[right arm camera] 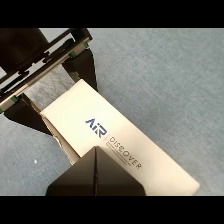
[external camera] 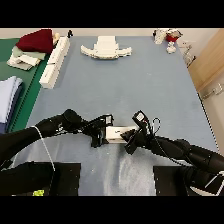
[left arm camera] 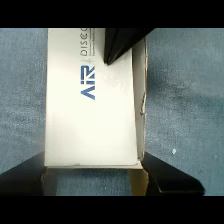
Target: Fold the box.
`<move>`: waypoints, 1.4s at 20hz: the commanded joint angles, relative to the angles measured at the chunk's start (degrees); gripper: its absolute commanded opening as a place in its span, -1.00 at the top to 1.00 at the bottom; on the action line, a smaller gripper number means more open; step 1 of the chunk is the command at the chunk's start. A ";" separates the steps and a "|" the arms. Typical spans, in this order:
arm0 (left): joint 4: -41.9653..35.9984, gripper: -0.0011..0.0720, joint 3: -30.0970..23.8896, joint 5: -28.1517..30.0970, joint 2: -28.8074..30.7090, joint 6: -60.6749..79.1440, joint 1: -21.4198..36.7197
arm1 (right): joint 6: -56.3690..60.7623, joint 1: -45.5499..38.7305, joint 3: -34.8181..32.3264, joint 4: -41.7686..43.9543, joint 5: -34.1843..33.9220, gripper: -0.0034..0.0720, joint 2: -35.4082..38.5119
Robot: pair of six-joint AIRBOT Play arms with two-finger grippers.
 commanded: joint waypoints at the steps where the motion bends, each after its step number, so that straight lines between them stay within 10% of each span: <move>1: -0.02 -0.17 0.04 -0.02 0.00 -0.02 0.02 | 0.04 0.09 -0.04 -0.11 -0.26 0.89 -0.09; 22: -0.02 -0.17 0.04 -0.02 0.00 -0.04 0.00 | 0.04 -0.68 1.09 -6.54 0.02 0.89 8.13; 28: -0.02 -0.17 0.04 -0.02 0.00 -0.02 0.00 | 13.68 -18.86 18.56 -30.25 -32.17 0.89 4.96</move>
